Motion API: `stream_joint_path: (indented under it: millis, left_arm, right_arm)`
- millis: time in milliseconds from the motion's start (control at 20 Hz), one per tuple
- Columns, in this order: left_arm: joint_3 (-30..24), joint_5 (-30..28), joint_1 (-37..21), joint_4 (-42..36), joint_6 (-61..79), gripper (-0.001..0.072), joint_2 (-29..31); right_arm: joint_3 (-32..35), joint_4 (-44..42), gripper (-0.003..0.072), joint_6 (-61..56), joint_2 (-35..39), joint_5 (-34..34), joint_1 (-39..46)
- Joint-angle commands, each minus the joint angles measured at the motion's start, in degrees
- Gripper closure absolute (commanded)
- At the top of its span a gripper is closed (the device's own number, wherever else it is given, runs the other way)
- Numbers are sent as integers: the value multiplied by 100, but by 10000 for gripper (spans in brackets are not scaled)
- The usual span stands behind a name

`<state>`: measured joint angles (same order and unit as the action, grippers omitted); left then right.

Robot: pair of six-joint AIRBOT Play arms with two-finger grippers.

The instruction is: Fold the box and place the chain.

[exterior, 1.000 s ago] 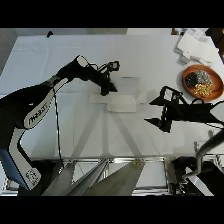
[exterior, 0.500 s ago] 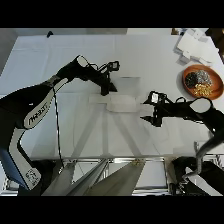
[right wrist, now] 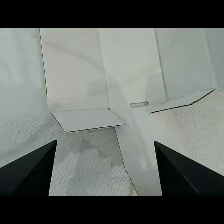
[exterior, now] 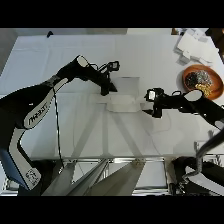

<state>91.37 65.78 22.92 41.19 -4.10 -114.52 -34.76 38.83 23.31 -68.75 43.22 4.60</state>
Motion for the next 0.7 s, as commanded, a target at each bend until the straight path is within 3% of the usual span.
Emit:
stream_joint_path:
  millis: [0, 200, 650]
  left_arm:
    - [0, 0, 2, 0, 2, 703, -4]
    - [-2, 0, 2, -2, 2, 703, -4]
    - [-2, 0, 2, -2, 2, 703, -4]
  right_arm:
    - [-46, -74, -23, 446, -297, -133, 15]
    - [-46, -896, -23, 984, -535, -127, 11]
    - [-46, -1084, -23, 1528, -844, -146, -79]
